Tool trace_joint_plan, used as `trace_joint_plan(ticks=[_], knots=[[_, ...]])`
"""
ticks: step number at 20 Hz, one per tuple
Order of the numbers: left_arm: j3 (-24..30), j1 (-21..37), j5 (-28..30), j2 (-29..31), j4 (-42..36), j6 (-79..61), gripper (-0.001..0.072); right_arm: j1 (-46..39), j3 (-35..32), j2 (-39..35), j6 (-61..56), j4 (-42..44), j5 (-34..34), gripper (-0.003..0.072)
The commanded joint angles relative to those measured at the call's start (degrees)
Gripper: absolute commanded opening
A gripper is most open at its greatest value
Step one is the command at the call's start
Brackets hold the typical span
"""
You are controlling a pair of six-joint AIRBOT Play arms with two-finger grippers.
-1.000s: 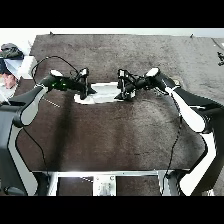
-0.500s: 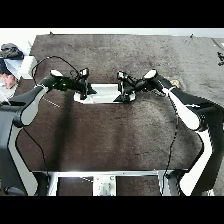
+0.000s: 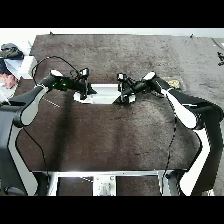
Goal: Fold the box and place the chain.
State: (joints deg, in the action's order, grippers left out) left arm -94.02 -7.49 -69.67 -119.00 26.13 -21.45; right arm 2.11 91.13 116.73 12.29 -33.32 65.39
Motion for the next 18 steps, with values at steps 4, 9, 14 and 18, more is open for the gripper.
trace_joint_plan(ticks=[4, 9, 14, 18], knots=[[0.02, 0.04, 0.09, -0.04, -0.07, 0.00, 0.0012, 0.02, 0.07, 0.44, 1.77, 0.31, -1.31, 0.0593], [0.02, 0.04, 0.09, -0.04, -0.07, 0.00, 0.0012, 0.20, 0.07, 0.44, 3.13, 0.37, -2.40, 0.0592], [0.02, 0.04, 0.09, -0.04, -0.07, 0.00, 0.0012, 0.20, 0.07, 0.46, 3.30, 1.60, -2.82, 0.0591], [0.02, 0.04, 0.09, -0.04, -0.09, 0.00, 0.0012, 0.20, 0.07, 0.74, 3.80, 2.27, -2.58, 0.0549]])
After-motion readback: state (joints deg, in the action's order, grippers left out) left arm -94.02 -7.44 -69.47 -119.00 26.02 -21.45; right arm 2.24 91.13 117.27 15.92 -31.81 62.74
